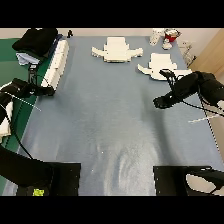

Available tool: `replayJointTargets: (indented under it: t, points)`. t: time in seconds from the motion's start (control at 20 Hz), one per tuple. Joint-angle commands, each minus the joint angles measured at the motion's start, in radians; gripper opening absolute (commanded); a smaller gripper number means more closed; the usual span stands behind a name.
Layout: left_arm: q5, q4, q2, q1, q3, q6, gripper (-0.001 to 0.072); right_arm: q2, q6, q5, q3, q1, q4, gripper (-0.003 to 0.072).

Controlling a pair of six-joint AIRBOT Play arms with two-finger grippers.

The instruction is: Fold the box.

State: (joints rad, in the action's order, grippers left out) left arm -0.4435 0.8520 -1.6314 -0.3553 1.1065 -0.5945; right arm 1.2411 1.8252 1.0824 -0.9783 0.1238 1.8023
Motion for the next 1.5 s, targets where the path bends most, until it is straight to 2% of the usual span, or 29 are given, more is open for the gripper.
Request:
replayJointTargets:
  t: [0.0,0.25,0.35,0.55,0.75,0.9,1.05,1.15,1.2,1.25,1.3,1.45]
  points:
    - [-0.002,0.001,-0.011,0.000,0.007,0.000,0.0468,0.000,0.000,0.000,-0.001,0.000,0.000,0.0007]
    - [-0.010,-0.003,-0.011,0.001,0.008,0.000,0.0471,0.000,0.000,0.000,-0.001,0.000,0.000,0.0006]
    - [-0.013,-0.002,-0.011,0.000,0.008,-0.005,0.0693,0.000,0.000,0.000,-0.001,0.000,0.000,0.0007]
    - [-0.064,0.008,0.004,-0.004,0.011,-0.005,0.0693,0.000,0.000,0.000,-0.001,0.000,0.000,0.0007]
    - [-0.155,0.037,0.089,-0.029,0.011,-0.008,0.0693,0.000,0.000,0.000,-0.001,0.000,0.000,0.0007]
    - [-0.264,0.071,0.185,-0.047,0.011,-0.009,0.0693,0.000,0.000,0.000,-0.001,0.000,0.000,0.0007]
    - [-0.382,0.190,0.299,-0.051,0.011,-0.099,0.0693,0.000,0.000,0.000,-0.001,0.000,0.000,0.0007]
    - [-0.495,0.199,0.369,-0.049,0.011,-0.155,0.0689,0.000,0.000,0.000,-0.001,0.000,0.000,0.0007]
    - [-0.549,0.192,0.396,-0.040,0.011,-0.196,0.0524,0.000,0.000,0.000,-0.001,0.000,0.000,0.0007]
    - [-0.617,0.174,0.420,-0.023,0.011,-0.219,0.0185,0.000,0.000,0.000,-0.001,0.000,0.000,0.0007]
    - [-0.679,0.152,0.435,0.004,0.011,-0.212,0.0014,0.000,0.000,0.000,-0.001,0.000,0.000,0.0007]
    - [-0.770,0.111,0.440,0.152,0.008,-0.280,0.0014,0.000,0.000,0.000,-0.001,0.000,0.000,0.0007]
